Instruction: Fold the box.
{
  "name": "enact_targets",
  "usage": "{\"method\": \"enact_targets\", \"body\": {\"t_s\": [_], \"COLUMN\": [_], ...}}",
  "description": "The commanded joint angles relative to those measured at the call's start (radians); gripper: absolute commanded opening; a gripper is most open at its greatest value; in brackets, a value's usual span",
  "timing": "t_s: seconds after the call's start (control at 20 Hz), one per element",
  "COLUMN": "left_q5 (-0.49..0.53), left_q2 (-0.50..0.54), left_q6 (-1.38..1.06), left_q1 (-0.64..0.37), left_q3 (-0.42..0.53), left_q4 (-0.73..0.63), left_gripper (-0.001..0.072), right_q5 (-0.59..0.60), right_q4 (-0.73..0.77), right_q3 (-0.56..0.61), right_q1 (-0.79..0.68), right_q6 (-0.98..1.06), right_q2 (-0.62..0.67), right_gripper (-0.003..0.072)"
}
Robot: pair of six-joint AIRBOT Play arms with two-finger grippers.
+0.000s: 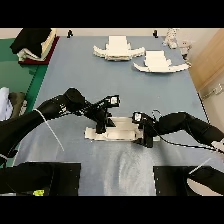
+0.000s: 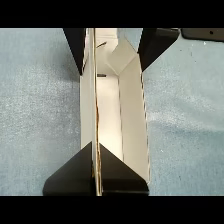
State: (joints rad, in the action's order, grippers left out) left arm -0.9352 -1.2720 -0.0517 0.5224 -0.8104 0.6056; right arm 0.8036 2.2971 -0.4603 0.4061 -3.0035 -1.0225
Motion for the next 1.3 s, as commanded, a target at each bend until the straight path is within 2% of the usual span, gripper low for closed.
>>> {"method": "enact_targets", "body": {"t_s": [0.0,0.3,0.55,1.25], "left_q5": [0.000,0.000,0.000,0.000], "left_q2": [0.000,0.000,0.000,0.000], "left_q6": [0.000,0.000,0.000,0.000], "left_q1": [0.000,0.000,0.000,0.000], "left_q3": [0.000,0.000,0.000,0.000], "left_q4": [0.000,0.000,0.000,0.000], "left_gripper": [0.0016,0.0016,0.0016,0.0016], "right_q5": [-0.009,-0.046,-0.003,-0.047], "right_q4": [-0.006,-0.026,-0.033,-0.054], "right_q3": [0.000,0.000,-0.001,-0.001], "right_q1": [0.010,0.038,0.039,0.054], "right_q6": [0.000,0.000,0.000,0.000], "right_q2": [-0.021,-0.017,0.019,0.018], "right_gripper": [0.0718,0.0698,0.0698,0.0698]}}
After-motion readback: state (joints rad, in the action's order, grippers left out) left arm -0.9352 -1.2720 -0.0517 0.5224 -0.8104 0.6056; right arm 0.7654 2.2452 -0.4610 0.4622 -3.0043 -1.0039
